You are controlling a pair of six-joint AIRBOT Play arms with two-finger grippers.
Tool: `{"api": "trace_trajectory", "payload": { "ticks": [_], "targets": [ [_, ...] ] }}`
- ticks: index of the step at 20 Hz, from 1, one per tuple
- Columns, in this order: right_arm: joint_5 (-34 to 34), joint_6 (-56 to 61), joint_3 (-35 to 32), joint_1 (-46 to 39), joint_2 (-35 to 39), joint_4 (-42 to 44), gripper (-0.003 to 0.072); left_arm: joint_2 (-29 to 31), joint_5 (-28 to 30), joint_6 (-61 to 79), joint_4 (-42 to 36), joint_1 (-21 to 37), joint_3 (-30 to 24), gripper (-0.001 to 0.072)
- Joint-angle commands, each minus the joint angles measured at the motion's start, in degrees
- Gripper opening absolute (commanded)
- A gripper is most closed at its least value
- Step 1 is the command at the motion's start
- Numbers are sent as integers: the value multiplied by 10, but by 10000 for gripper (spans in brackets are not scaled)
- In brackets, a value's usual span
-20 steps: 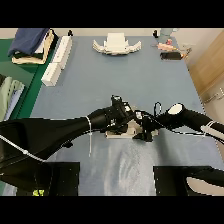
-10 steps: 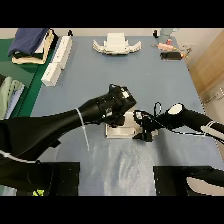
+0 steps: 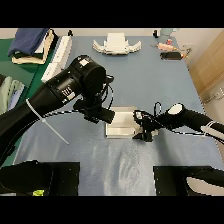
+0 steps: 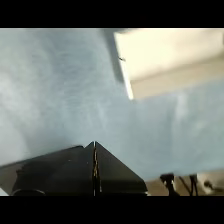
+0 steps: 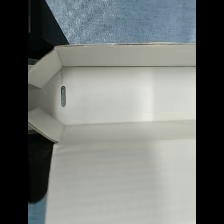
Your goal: Fold the box.
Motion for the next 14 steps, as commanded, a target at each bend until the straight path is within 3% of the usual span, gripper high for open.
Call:
{"api": "trace_trajectory", "payload": {
  "ticks": [1,3,5,10,12,13,14],
  "targets": [
    [0,0,0,0,0,0,562,10,88,183,-56,7,-2,15],
    [0,0,0,0,0,0,562,11,96,298,-57,9,-3,13],
    [0,0,0,0,0,0,562,34,101,386,-58,46,-43,10],
    [0,0,0,0,0,0,562,143,231,699,-177,182,-274,23],
    [0,0,0,0,0,0,562,162,299,808,-234,209,-348,479],
    [0,0,0,0,0,0,562,164,334,842,-260,219,-374,546],
    [0,0,0,0,0,0,562,162,373,890,-279,226,-399,546]
  ]
}}
